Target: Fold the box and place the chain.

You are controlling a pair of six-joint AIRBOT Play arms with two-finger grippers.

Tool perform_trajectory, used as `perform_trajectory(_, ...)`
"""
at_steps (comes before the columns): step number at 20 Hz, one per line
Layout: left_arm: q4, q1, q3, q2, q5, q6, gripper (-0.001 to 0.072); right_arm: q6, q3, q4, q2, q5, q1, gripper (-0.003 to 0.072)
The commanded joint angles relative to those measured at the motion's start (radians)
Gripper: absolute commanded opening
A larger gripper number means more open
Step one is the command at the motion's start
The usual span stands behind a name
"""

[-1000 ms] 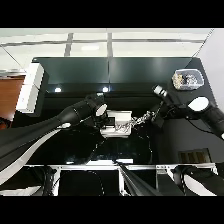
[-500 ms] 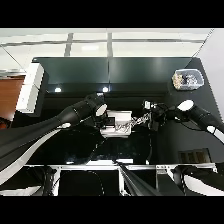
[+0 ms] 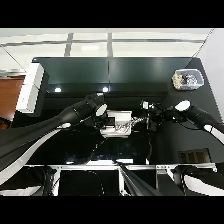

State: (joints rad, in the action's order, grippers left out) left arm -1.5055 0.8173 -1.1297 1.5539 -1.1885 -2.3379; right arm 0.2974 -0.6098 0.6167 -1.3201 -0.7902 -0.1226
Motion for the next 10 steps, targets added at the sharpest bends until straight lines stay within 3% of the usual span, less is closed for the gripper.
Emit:
perform_trajectory(1, 0.000, 0.000, 0.000, 0.000, -0.002, 0.000, 0.0028, -0.056, 0.000, 0.038, 0.005, -0.002, -0.001, 0.0018)
perform_trajectory(5, 0.000, -0.001, 0.000, 0.000, -0.001, 0.000, 0.0028, -0.199, -0.001, 0.042, 0.082, 0.014, 0.002, 0.0017)
perform_trajectory(10, 0.000, -0.001, 0.000, 0.000, -0.001, 0.000, 0.0028, -0.396, -0.003, 0.042, 0.290, 0.000, 0.002, 0.0016)
